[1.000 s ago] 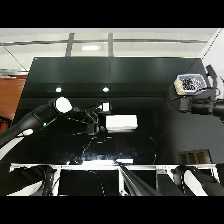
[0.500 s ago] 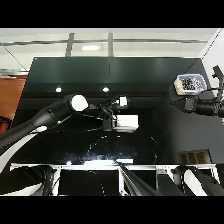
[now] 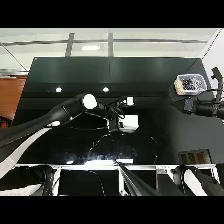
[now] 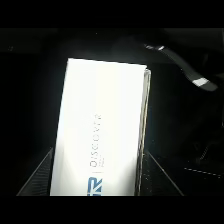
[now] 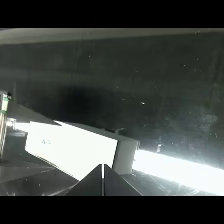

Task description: Fold the box and place the chain.

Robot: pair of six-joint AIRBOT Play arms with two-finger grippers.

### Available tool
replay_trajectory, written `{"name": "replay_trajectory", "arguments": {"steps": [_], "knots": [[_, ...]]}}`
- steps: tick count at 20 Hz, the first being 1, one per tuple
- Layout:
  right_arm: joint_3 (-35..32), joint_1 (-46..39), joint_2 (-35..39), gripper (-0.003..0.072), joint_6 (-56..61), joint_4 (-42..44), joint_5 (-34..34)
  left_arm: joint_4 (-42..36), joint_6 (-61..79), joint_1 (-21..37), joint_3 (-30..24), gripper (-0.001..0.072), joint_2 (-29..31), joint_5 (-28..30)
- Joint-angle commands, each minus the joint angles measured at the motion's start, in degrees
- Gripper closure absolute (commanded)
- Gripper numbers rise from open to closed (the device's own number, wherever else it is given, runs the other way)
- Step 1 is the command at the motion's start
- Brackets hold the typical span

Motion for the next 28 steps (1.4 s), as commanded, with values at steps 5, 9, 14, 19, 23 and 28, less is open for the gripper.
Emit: {"name": "replay_trajectory", "arguments": {"steps": [5,9,14,19,23,28], "knots": [[-0.5,0.0,0.0,0.0670,-0.1,0.1,-1.0,-0.5,-0.1,-0.1,0.4,-0.0010,-0.7,-2.4],[-0.5,0.0,0.0,0.0670,-0.1,0.1,-1.0,-0.5,0.0,-0.1,0.4,-0.0011,-0.7,-2.4],[-0.5,0.0,0.0,0.0670,-0.1,0.1,-1.1,1.2,0.0,-1.3,0.4,-0.0011,-1.0,-1.6],[-0.5,0.0,0.0,0.0670,-0.1,0.1,-1.1,5.8,0.0,-3.7,0.4,-0.0011,-2.7,1.7],[-0.5,0.0,0.0,0.0670,-0.1,0.1,-1.2,11.6,0.0,-6.4,0.4,-0.0010,-4.5,5.1],[-0.5,0.0,0.0,0.0670,-0.1,0.1,-1.5,14.0,-3.4,-6.8,1.1,0.0422,-3.3,4.5]]}}
